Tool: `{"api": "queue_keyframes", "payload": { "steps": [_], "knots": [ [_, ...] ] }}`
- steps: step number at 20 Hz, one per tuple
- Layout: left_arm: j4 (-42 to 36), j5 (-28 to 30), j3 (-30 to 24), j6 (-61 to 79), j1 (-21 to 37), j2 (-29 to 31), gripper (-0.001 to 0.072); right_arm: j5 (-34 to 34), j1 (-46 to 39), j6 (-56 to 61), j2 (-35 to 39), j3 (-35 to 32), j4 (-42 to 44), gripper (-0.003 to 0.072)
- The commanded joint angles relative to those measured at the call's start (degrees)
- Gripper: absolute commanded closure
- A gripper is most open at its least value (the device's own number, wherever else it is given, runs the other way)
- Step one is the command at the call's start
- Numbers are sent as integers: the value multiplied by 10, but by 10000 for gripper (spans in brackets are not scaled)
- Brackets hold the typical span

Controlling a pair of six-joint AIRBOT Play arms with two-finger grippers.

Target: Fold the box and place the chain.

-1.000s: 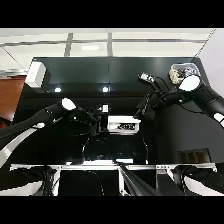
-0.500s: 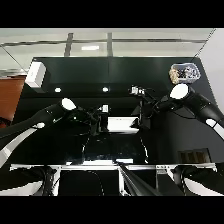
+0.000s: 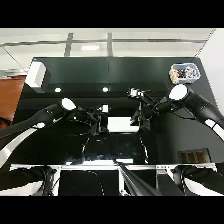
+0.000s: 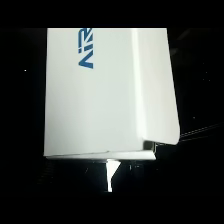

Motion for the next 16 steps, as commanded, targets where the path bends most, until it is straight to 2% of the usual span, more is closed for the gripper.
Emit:
{"api": "queue_keyframes", "payload": {
  "steps": [1, 8, 9, 10, 11, 16],
  "knots": [
    [0, -1, 0, 1, 0, 0, 371, 9, 1, 2, 0, 0, -1, 449],
    [0, -1, 0, 1, 0, 0, 371, 8, 1, 1, 0, 0, -1, 444],
    [0, -1, 0, 1, 0, 0, 371, 1, 1, 1, 0, 0, -1, 321],
    [0, -1, 0, 1, 0, 0, 371, -12, 1, 1, 0, 0, -1, 128],
    [0, -1, 0, 1, 0, 0, 371, -26, 1, 1, 0, 0, -1, 93],
    [0, -1, 0, 1, 0, 0, 371, -41, 6, -10, 0, 0, -40, 93]
  ]
}}
